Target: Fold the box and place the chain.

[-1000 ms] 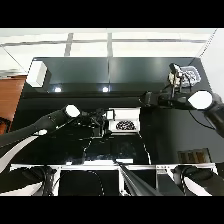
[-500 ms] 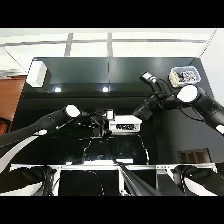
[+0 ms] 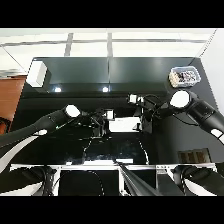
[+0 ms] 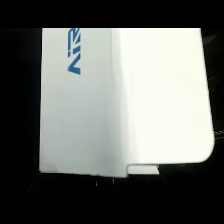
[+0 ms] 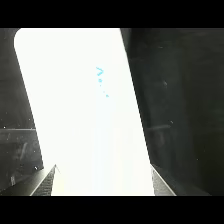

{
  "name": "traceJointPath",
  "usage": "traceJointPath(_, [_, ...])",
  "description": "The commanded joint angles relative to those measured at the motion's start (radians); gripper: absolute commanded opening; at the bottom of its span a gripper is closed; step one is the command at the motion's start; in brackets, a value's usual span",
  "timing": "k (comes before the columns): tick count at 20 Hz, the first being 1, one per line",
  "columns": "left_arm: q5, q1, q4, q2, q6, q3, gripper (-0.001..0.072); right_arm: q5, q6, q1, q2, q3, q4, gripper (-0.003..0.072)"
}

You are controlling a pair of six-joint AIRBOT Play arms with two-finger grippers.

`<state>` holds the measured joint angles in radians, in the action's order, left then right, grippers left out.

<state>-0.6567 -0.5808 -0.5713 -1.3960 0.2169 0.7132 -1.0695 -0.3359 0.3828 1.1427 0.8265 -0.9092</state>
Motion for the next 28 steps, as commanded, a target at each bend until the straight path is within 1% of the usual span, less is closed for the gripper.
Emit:
traceJointPath(1, [-0.001, 0.0, 0.0, -0.001, 0.0, 0.0, 0.0456, 0.028, 0.045, 0.012, 0.001, -0.01, 0.0, 0.0705])
traceJointPath(3, [-0.001, 0.0, 0.0, -0.001, 0.0, 0.0, 0.0457, 0.034, 0.045, 0.012, 0.002, -0.01, 0.001, 0.0704])
traceJointPath(4, [-0.001, 0.0, 0.0, -0.001, 0.0, 0.0, 0.0456, 0.032, 0.045, 0.012, 0.002, -0.01, 0.001, 0.061])
traceJointPath(5, [-0.001, 0.0, -0.001, -0.001, 0.0, 0.0, 0.0457, 0.02, 0.045, 0.012, 0.002, -0.01, 0.001, 0.0419])
traceJointPath(6, [-0.001, 0.0, 0.0, -0.001, 0.0, 0.0, 0.0457, 0.011, 0.044, 0.012, 0.002, -0.011, 0.0, 0.034])
traceJointPath(7, [-0.001, 0.0, 0.0, -0.001, 0.0, 0.0, 0.0457, 0.01, 0.044, 0.012, 0.002, -0.011, 0.0, 0.0297])
traceJointPath(14, [-0.001, 0.0, -0.001, -0.001, 0.0, 0.0, 0.0457, 0.013, 0.036, 0.012, 0.003, -0.016, 0.001, 0.0296])
traceJointPath(15, [-0.001, 0.0, 0.0, -0.001, 0.0, 0.0, 0.0457, 0.016, 0.037, 0.012, 0.004, -0.017, 0.003, 0.0272])
traceJointPath(16, [-0.001, 0.0, -0.001, -0.001, 0.0, 0.0, 0.0457, 0.016, 0.037, 0.012, 0.004, -0.017, 0.003, 0.0178])
traceJointPath(24, [-0.002, 0.0, -0.001, -0.001, 0.0, 0.0, 0.0457, 0.0, 0.036, 0.012, 0.004, -0.02, 0.003, 0.0179])
traceJointPath(25, [-0.002, 0.0, -0.001, -0.001, 0.0, 0.0, 0.0457, -0.001, 0.035, 0.012, 0.004, -0.024, 0.003, 0.0205])
traceJointPath(28, [-0.002, 0.0, -0.001, -0.001, 0.0, 0.0, 0.0457, 0.0, 0.032, 0.012, 0.004, -0.037, 0.003, 0.0208])
